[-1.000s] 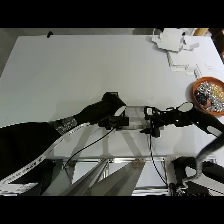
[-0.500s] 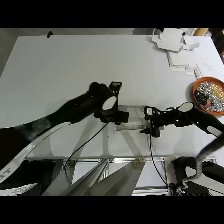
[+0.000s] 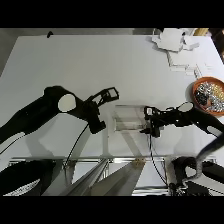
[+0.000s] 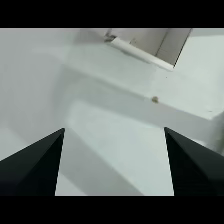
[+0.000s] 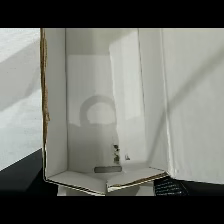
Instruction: Fold the box and place the chain.
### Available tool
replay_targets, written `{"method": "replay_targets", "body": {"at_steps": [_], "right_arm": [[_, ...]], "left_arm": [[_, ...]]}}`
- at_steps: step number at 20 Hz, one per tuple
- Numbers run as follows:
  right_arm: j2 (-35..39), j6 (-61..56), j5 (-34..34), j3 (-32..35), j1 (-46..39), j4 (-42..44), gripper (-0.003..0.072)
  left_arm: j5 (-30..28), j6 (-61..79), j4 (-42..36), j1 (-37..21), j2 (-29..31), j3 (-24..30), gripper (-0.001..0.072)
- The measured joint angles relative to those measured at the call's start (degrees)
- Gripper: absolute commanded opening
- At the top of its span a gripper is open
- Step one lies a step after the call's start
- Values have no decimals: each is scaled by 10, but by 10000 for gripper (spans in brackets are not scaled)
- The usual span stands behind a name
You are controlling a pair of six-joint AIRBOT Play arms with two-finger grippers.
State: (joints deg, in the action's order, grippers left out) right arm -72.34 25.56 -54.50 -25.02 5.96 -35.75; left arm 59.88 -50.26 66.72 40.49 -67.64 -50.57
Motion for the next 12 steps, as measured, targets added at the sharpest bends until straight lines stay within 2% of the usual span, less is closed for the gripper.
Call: {"method": "replay_targets", "body": {"at_steps": [2, 5, 9, 12], "right_arm": [[0, 0, 0, 0, 0, 0, 435], [0, 0, 0, 0, 0, 0, 435], [0, 0, 0, 0, 0, 0, 435], [0, 0, 0, 0, 0, 0, 435]], "left_arm": [[-73, 190, -83, -21, -5, 58, 698], [-136, 396, -187, -36, -41, 104, 700], [-181, 584, -335, -42, -102, 124, 701], [-187, 675, -414, -43, -123, 129, 701]]}}
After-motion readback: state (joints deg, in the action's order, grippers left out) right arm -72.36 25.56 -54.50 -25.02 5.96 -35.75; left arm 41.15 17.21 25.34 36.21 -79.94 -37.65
